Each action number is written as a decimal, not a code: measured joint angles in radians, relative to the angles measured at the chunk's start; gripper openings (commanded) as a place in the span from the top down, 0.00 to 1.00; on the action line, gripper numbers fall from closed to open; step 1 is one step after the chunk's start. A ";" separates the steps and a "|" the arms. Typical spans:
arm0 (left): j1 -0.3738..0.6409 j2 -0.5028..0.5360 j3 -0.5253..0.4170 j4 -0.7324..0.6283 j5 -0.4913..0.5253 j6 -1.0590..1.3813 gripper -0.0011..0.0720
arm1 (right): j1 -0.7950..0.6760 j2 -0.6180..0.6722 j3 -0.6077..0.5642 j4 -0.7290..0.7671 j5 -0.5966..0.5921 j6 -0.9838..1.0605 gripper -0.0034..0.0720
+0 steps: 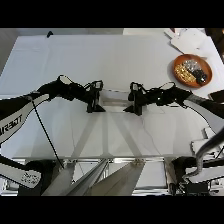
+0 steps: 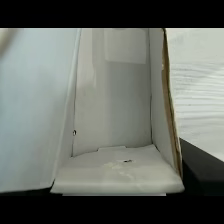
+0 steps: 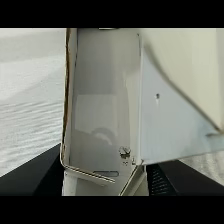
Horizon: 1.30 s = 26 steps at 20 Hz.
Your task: Fold the box and place the chain.
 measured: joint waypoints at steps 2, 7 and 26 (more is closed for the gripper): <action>0.000 0.000 0.000 0.003 -0.002 0.000 0.47 | 0.000 0.000 0.000 0.000 0.000 0.000 0.41; 0.000 0.000 0.000 0.007 -0.005 0.000 0.47 | 0.000 0.000 0.000 0.000 0.000 0.000 0.41; 0.000 0.000 0.001 0.011 -0.008 0.001 0.47 | 0.001 0.001 0.000 -0.002 -0.011 -0.003 0.09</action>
